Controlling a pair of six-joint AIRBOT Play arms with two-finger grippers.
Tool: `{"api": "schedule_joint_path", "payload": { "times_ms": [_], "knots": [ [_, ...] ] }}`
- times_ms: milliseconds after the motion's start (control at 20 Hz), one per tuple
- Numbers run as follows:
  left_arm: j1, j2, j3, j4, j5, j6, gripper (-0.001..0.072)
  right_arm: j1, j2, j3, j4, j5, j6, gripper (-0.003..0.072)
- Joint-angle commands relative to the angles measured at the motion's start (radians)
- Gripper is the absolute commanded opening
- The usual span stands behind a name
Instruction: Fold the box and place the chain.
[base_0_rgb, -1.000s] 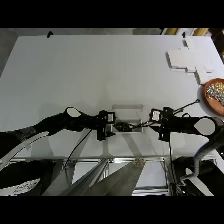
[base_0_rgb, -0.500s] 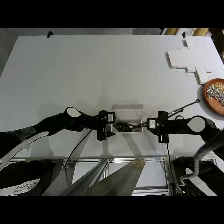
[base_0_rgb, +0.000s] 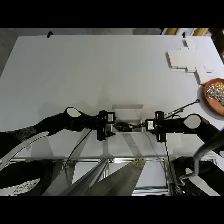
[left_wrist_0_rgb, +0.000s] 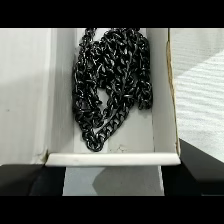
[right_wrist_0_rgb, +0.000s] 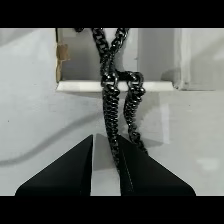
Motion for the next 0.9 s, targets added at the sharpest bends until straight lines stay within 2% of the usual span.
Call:
{"api": "schedule_joint_path", "payload": {
  "times_ms": [0, 50, 150, 350, 450, 650, 850],
  "knots": [
    [0.0, 0.0, 0.0, 0.0, 0.0, 0.0, 0.0254, -0.001, -0.008, 0.0, 0.063, -0.018, -0.01, 0.0156],
    [0.0, 0.0, 0.0, 0.0, 0.0, 0.0, 0.0254, -0.001, -0.008, 0.0, 0.073, -0.017, -0.01, 0.0146],
    [0.0, 0.0, 0.0, 0.0, 0.0, 0.0, 0.0254, -0.001, -0.008, 0.0, 0.076, -0.012, -0.005, 0.0047],
    [0.0, 0.0, 0.0, 0.0, 0.0, 0.0, 0.0254, -0.001, -0.008, 0.0, 0.072, -0.007, 0.097, 0.0021],
    [0.0, 0.0, 0.0, 0.0, 0.0, 0.0, 0.0254, -0.001, 0.006, 0.0, 0.073, -0.005, 0.209, 0.002],
    [0.0, 0.0, 0.0, 0.0, 0.0, 0.0, 0.0254, -0.001, 0.181, 0.0, 0.078, 0.005, 0.33, 0.002],
    [0.0, 0.0, 0.0, 0.0, 0.0, 0.0, 0.0254, -0.001, 0.351, 0.0, 0.136, 0.103, 0.332, 0.002]
  ]
}}
